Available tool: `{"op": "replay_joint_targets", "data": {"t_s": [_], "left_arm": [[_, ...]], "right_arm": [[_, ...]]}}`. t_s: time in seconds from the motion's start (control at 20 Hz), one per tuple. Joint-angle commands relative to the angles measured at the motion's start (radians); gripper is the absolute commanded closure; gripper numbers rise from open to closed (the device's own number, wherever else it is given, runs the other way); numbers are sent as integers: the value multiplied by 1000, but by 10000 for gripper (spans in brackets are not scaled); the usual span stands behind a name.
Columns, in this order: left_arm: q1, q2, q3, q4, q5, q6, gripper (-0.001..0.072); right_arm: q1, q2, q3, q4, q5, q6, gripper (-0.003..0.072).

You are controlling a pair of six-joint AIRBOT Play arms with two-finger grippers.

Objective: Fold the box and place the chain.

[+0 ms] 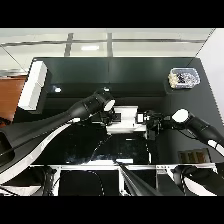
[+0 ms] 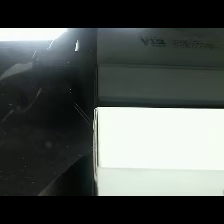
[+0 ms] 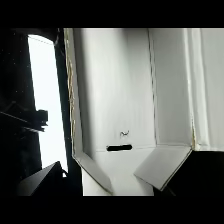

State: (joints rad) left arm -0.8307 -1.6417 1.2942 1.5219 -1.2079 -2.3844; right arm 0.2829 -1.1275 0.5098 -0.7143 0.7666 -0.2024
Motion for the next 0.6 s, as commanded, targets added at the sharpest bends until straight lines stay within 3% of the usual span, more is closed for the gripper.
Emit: {"op": "replay_joint_targets", "data": {"t_s": [0.0, 0.15, 0.25, 0.35, 0.4, 0.55], "left_arm": [[2, 0, 2, 11, -4, 6, 684], [2, 0, 2, 11, -6, 24, 683], [2, 0, 2, 10, -5, 24, 683], [2, 0, 2, 10, -5, 24, 683], [2, 0, 2, 10, -4, 24, 682], [2, 0, 2, 10, -5, 24, 682]], "right_arm": [[0, 21, 1, -17, -13, 10, -17], [1, 21, 1, -3, -87, -35, -11], [4, 21, 1, 12, -87, -52, 279], [17, 15, 1, 31, -79, -66, 294], [23, 13, 1, 49, -71, -69, 439], [45, 7, 1, 97, -85, -84, 450]]}}
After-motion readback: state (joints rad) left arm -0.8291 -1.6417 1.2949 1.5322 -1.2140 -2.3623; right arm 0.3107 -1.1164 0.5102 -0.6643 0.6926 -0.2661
